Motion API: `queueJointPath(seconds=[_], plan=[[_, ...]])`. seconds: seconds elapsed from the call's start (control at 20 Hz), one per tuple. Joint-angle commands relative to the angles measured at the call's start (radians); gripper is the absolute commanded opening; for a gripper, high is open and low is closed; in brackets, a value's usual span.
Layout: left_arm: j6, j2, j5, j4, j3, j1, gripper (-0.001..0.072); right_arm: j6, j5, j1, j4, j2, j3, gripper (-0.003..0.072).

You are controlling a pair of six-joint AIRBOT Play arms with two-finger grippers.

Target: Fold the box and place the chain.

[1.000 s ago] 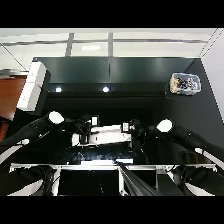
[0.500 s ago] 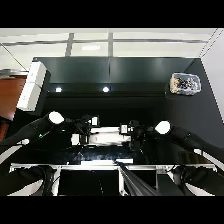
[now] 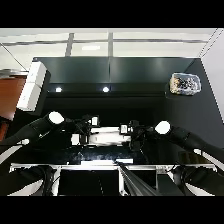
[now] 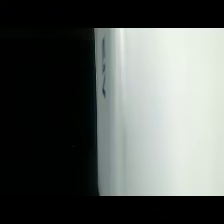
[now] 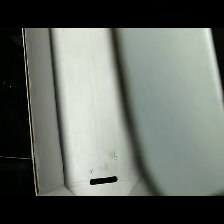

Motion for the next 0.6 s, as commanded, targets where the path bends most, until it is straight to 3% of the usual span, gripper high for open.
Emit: queueJointPath(seconds=[0.0, 0.35, 0.4, 0.45, 0.55], plan=[[0.002, 0.000, 0.002, 0.000, 0.001, 0.001, 0.0033, 0.003, -0.005, 0.001, 0.000, -0.001, 0.001, 0.0535], [0.001, 0.000, 0.002, -0.001, 0.001, 0.001, 0.0037, 0.018, -0.013, 0.001, -0.001, -0.001, 0.001, 0.0533], [0.001, 0.000, 0.001, -0.001, 0.001, 0.001, 0.0079, 0.018, -0.013, 0.001, -0.001, -0.001, 0.000, 0.0485], [0.001, 0.000, 0.000, -0.001, 0.001, 0.001, 0.0095, 0.018, -0.012, 0.001, -0.001, -0.001, 0.001, 0.0392], [0.001, 0.000, -0.001, -0.001, 0.001, 0.001, 0.0095, 0.018, -0.012, 0.001, -0.001, -0.001, 0.000, 0.0393]])
